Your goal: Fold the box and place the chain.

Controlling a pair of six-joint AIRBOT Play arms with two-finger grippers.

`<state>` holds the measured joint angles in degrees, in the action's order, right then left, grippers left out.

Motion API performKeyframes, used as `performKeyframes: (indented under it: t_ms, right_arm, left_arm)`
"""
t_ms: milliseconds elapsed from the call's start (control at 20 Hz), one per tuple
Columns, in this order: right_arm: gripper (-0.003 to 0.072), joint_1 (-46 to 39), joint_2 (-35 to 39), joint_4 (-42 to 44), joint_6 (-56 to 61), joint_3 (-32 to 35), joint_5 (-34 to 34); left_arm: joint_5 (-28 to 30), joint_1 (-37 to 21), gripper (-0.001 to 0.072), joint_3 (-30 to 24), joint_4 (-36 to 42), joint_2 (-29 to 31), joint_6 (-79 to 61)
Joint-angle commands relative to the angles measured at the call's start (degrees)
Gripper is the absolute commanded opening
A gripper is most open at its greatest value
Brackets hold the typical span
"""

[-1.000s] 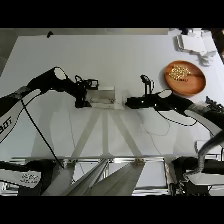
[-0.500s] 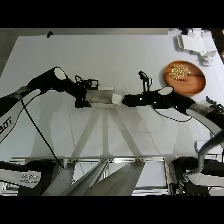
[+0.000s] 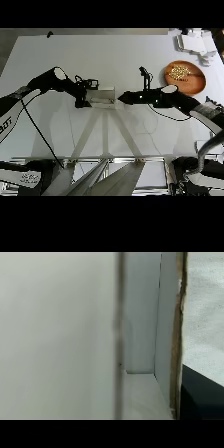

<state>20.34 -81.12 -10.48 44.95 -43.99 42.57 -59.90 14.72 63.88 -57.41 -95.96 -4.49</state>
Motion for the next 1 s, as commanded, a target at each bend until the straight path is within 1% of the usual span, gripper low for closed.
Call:
performKeyframes:
  t_ms: [0,250,350,500,600,950]
  right_arm:
    - [0.0009,-0.22,0.17,2.49,-3.54,-0.04,0.37]
    - [0.0009,-8.85,2.19,-4.17,0.15,0.07,0.02]
    - [0.0009,-9.99,2.25,-7.52,2.25,0.07,-1.31]
    - [0.0008,-8.90,1.01,-16.41,9.90,0.20,-4.28]
    - [0.0008,-7.54,-0.48,-19.32,12.87,0.42,-3.98]
    - [0.0007,-1.97,-7.26,-18.73,13.79,0.46,-3.10]
  left_arm:
    - [-0.09,0.02,0.0017,0.00,-0.02,-0.04,-0.02]
    - [-0.11,0.02,0.0017,0.00,-0.02,-0.04,-0.02]
    - [-0.11,0.02,0.0017,0.00,-0.02,-0.04,-0.02]
    - [-0.11,0.02,0.0017,0.00,-0.02,-0.04,-0.02]
    - [-0.11,0.00,0.0017,0.00,-0.02,-0.04,-0.02]
    - [-0.11,0.00,0.0017,0.00,-0.02,-0.04,-0.02]
